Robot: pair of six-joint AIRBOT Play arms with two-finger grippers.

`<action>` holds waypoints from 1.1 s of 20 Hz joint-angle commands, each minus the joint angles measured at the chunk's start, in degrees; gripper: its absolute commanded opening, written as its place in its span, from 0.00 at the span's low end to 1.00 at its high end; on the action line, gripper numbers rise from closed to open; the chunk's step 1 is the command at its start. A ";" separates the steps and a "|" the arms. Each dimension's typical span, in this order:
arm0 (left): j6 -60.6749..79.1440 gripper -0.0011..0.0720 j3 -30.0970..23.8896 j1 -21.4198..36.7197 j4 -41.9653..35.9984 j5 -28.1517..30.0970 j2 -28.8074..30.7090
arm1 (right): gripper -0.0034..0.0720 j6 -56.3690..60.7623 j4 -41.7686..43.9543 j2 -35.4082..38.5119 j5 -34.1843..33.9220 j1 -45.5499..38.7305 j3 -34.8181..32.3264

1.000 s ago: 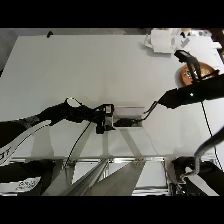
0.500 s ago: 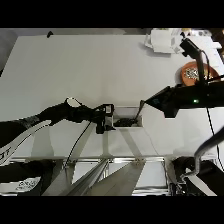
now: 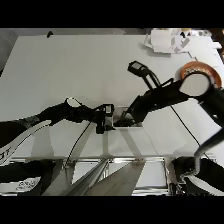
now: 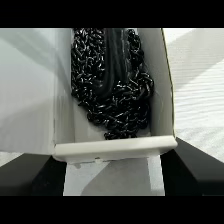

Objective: Fold the box and place the chain.

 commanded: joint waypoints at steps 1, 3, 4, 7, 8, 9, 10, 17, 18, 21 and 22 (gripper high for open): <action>0.02 0.11 0.04 0.02 0.02 0.02 0.04 | 0.07 1.53 -3.87 -4.70 0.22 1.29 -0.02; 0.02 0.11 0.02 0.02 0.02 0.02 0.04 | 0.08 1.49 -3.67 -4.96 0.57 1.29 0.00; 0.02 0.11 0.02 0.02 0.02 0.02 0.04 | 0.15 1.33 -3.56 -4.87 0.57 1.29 0.07; 0.02 0.11 0.02 0.02 0.02 0.02 0.04 | 0.32 -2.47 -3.85 -4.87 2.91 1.22 2.05; 0.02 0.11 0.04 0.02 0.00 0.02 0.04 | 0.31 -4.17 -3.85 -4.87 3.48 1.07 3.30; 0.02 0.11 0.02 0.02 0.02 0.02 0.04 | 0.31 -5.64 -3.58 -4.87 3.85 0.57 4.87; 0.02 0.11 0.02 0.02 0.00 0.04 0.04 | 0.31 -7.82 -3.56 -4.87 4.07 -0.17 6.82; 0.02 0.11 0.02 0.02 0.02 0.02 0.04 | 0.25 -20.35 -3.19 -8.72 1.92 -7.23 10.84; 0.02 0.11 0.02 0.02 0.02 0.02 0.04 | 0.25 -20.85 -3.19 -10.43 2.58 -7.65 10.84; 0.02 0.11 0.02 0.02 0.02 0.02 0.04 | 0.25 -24.06 -1.40 -16.13 3.45 -7.67 10.84; 0.02 0.11 0.02 0.02 0.02 0.02 0.04 | 0.25 -24.94 -0.44 -17.59 3.43 -7.67 10.82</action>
